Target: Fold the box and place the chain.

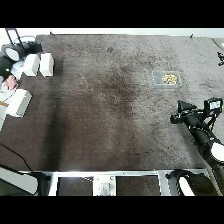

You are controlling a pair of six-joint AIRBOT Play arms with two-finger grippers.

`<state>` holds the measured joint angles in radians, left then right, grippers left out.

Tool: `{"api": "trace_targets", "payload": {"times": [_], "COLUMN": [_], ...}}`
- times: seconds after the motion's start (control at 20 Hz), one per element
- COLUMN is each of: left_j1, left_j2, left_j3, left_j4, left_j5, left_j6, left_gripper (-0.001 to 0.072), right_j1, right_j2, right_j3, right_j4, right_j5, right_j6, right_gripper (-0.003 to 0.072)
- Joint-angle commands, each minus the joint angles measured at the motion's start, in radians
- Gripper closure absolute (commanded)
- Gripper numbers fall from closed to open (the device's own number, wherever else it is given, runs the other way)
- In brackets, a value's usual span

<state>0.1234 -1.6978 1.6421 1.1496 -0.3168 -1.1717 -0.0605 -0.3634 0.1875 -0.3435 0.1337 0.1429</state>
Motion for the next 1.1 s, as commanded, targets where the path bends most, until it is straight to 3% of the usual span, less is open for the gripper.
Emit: {"api": "trace_targets", "payload": {"times": [0.0,0.1,0.2,0.4,0.65,0.85,1.05], "left_j1": [-0.013,-0.044,-0.084,-0.172,-0.247,-0.249,-0.249], "left_j2": [0.134,0.225,0.342,0.607,0.946,1.227,1.463], "left_j3": [-0.015,-0.079,-0.207,-0.566,-0.999,-1.263,-1.388], "left_j4": [-0.066,-0.074,-0.089,-0.088,-0.088,-0.088,-0.088], "left_j5": [-0.032,0.011,0.089,0.285,0.452,0.472,0.436], "left_j6": [0.044,0.105,0.165,0.196,0.184,0.176,0.176], "left_gripper": [0.0698,0.0699,0.0699,0.0699,0.0699,0.0699,0.0698], "right_j1": [0.001,0.001,0.001,0.001,0.001,0.001,0.001], "right_j2": [0.0,0.0,0.0,0.0,0.0,0.0,0.0], "right_j3": [0.0,0.0,0.0,0.0,0.0,0.0,0.0], "right_j4": [0.0,0.0,0.0,0.0,0.0,0.0,0.0], "right_j5": [0.0,0.0,0.0,0.0,0.0,0.0,0.0], "right_j6": [0.0,0.0,0.0,0.0,0.0,0.0,0.0], "right_gripper": [0.0679,0.0679,0.0679,0.0679,0.0679,0.0679,0.0679]}}
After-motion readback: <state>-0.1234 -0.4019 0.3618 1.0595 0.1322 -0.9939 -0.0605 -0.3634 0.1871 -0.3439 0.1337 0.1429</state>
